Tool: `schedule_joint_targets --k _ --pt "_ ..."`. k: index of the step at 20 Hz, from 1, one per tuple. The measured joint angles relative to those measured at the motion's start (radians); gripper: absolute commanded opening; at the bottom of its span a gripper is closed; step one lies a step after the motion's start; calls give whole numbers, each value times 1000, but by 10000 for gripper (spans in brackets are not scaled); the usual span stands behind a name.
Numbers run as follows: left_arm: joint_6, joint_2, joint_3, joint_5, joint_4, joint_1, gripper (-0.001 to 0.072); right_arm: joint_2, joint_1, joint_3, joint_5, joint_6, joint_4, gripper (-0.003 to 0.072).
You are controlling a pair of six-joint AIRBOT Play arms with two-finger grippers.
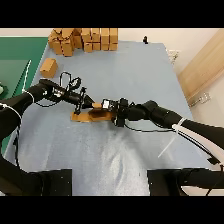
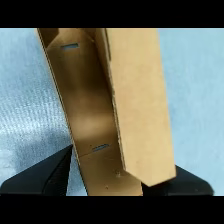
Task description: Fold the box.
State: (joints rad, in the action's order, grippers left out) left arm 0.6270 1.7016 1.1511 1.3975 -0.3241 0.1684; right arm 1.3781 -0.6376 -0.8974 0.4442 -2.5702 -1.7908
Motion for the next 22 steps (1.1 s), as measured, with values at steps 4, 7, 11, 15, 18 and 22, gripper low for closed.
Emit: schedule_joint_targets --k 4,7,11,15,18,22 --pt "0 0 0 -1 1 0 17 19 45 -45 104 -219 -137 575" --pt "0 0 0 -2 0 0 16 39 77 -66 171 -344 -247 575" --pt "0 0 0 -4 0 0 17 77 91 -86 221 -409 -327 575" --pt "0 0 0 -7 0 0 16 110 95 -92 239 -424 -365 575" --pt "0 0 0 -9 1 0 17 122 95 -93 244 -427 -375 574" --pt "0 0 0 -9 0 0 17 126 96 -94 245 -430 -379 483"
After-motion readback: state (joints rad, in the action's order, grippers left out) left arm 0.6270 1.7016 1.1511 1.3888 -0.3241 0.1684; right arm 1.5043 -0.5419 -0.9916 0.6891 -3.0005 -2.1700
